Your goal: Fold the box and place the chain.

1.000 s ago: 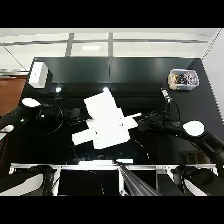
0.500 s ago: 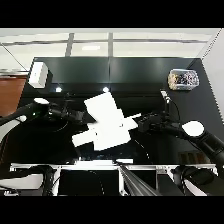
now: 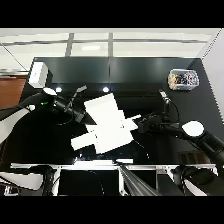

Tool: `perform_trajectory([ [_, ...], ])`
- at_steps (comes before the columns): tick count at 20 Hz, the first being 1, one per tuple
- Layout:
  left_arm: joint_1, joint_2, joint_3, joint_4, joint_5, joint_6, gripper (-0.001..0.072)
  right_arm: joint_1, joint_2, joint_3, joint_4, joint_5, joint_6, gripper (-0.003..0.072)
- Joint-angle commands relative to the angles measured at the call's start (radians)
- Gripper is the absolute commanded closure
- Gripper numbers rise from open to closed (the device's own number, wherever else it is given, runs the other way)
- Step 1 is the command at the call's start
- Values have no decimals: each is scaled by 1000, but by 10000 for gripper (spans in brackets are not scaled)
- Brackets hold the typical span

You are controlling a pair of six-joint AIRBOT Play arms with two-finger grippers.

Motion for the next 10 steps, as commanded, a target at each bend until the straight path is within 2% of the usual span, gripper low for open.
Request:
perform_trajectory([
  [1, -12, -32, 47, 15, -10, 13, 684, 0, 0, 0, -9, 26, 6, 659],
  [2, -14, -30, 54, 16, -13, 13, 685, -5, 0, 1, -10, 35, 11, 468],
  [3, -14, -23, 64, 22, -25, 2, 688, -24, 0, 9, -17, 56, 11, 154],
  [4, -13, -9, 73, 21, -38, -34, 689, -47, 0, 29, -39, 99, 10, -23],
  [7, -32, 106, 61, 26, -1, -39, 692, -108, 0, 169, -314, 333, 8, -23],
  [8, -48, 158, 40, 48, 45, -31, 692, -109, 0, 214, -399, 371, -4, -23],
  [10, -91, 274, -29, 44, 160, 74, 691, -109, 0, 272, -524, 357, -41, -22],
])
